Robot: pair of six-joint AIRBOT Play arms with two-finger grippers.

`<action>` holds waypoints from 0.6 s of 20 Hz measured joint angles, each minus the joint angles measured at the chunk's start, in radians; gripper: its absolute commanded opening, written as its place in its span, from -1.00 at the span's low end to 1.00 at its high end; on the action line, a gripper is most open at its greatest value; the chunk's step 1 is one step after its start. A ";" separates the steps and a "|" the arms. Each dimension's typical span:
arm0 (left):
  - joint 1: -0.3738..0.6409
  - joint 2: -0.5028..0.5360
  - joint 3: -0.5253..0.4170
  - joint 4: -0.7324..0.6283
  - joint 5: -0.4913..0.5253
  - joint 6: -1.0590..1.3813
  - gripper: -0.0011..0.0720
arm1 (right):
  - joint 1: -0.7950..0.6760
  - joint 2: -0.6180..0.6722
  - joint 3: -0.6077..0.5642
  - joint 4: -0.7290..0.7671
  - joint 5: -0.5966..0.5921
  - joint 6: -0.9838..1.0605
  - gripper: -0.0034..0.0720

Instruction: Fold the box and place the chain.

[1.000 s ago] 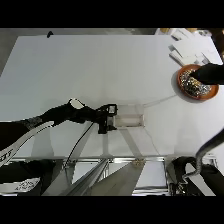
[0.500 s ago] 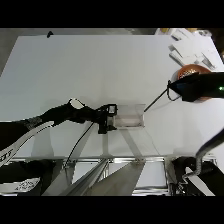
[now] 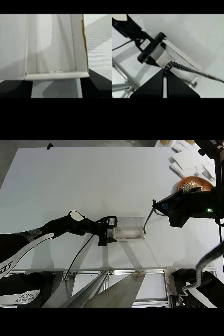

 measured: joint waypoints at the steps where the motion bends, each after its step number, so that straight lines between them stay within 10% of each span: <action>1: 0.000 0.000 0.000 0.000 0.000 0.000 -0.11 | 0.004 0.000 0.000 0.014 -0.003 0.001 -0.87; 12: 0.000 0.000 0.000 0.000 0.000 0.000 -0.11 | 0.014 0.001 0.000 0.166 -0.098 -0.039 -0.87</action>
